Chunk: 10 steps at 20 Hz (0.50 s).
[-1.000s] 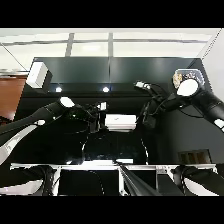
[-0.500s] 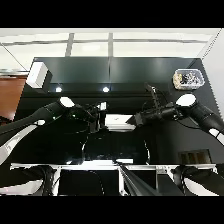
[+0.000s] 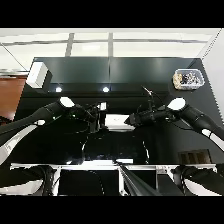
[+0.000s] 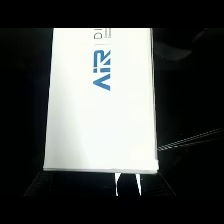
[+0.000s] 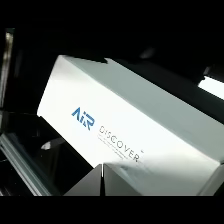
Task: Fold the box and place the chain.
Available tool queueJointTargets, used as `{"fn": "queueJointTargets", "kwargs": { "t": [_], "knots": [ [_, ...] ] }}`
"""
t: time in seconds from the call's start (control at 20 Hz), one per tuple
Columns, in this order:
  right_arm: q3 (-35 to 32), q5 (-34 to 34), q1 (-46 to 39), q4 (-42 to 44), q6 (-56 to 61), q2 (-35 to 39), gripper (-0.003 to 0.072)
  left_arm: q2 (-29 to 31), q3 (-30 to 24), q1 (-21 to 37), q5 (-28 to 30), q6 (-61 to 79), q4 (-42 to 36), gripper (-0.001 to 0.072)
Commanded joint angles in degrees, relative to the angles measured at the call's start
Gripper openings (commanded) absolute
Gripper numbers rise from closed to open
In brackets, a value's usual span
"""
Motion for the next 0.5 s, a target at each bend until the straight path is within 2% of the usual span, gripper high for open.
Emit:
{"fn": "queueJointTargets", "kwargs": {
  "t": [0.0,0.45],
  "knots": [
    [0.0,-1.6,0.6,-2.3,1.7,-0.2,0.0015,0.0,0.0,0.0,0.0,0.0,0.0,0.0467],
    [0.0,-1.8,0.6,-3.1,1.9,-0.3,0.0015,0.0,0.0,0.0,0.0,0.0,0.0,0.0468]
  ]
}}
